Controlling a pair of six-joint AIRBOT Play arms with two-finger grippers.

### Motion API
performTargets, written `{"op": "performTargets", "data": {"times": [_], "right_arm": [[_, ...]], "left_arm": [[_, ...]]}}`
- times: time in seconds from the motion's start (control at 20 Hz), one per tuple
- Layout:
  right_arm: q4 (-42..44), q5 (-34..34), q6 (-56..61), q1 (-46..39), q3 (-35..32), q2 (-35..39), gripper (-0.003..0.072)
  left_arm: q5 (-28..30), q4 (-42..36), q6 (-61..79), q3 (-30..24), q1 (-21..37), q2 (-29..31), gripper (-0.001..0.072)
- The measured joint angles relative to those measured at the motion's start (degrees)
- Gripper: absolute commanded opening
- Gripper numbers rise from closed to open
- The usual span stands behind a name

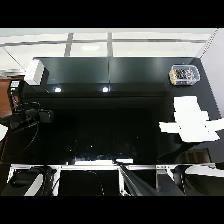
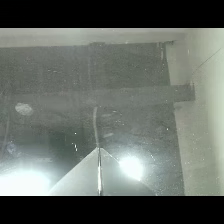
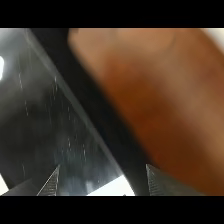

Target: Fold the box and place the chain.

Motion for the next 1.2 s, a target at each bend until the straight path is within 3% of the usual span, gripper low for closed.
{"op": "performTargets", "data": {"times": [0.2, 0.35, 0.4, 0.45, 0.5, 0.6, 0.7, 0.75, 0.8, 1.2], "right_arm": [[-3.43, 12.15, -2.38, -1.84, 3.15, -4.24, 0.0607], [-4.83, 16.94, -4.39, -2.25, 3.50, -5.16, 0.0606], [-4.98, 18.16, -5.11, -2.34, 3.15, -5.27, 0.0560], [-5.40, 19.04, -6.14, -2.34, 2.54, -5.33, 0.0408], [-5.79, 19.78, -7.28, -2.34, 1.99, -5.31, 0.0326], [-5.90, 20.02, -9.22, -2.23, 1.29, -5.03, 0.0302], [-5.44, 19.85, -10.67, -2.10, 0.94, -4.37, 0.0184], [-5.01, 19.71, -11.17, -2.10, 0.83, -4.02, 0.0168], [-4.39, 19.74, -11.78, -1.99, 0.76, -3.61, 0.0041], [2.75, 20.81, -12.02, 3.98, -3.45, 3.69, 0.0012]], "left_arm": [[0.02, -0.02, 0.02, 0.00, 0.00, 0.00, 0.0023], [0.02, -0.02, 0.00, 0.00, 0.00, 0.00, 0.0023], [0.02, -0.02, 0.02, 0.00, 0.00, 0.02, 0.0023], [0.02, 0.00, 0.02, 0.00, 0.00, 0.02, 0.0023], [0.02, -0.02, 0.02, 0.00, 0.00, 0.00, 0.0023], [0.00, 0.00, 0.02, 0.00, 0.00, 0.02, 0.0023], [0.02, 0.00, 0.02, 0.00, 0.00, 0.02, 0.0023], [0.02, 0.00, 0.02, 0.00, 0.00, 0.00, 0.0023], [0.02, -0.02, 0.02, 0.00, 0.00, 0.02, 0.0023], [0.02, 0.00, 0.02, 0.00, 0.00, 0.02, 0.0023]]}}
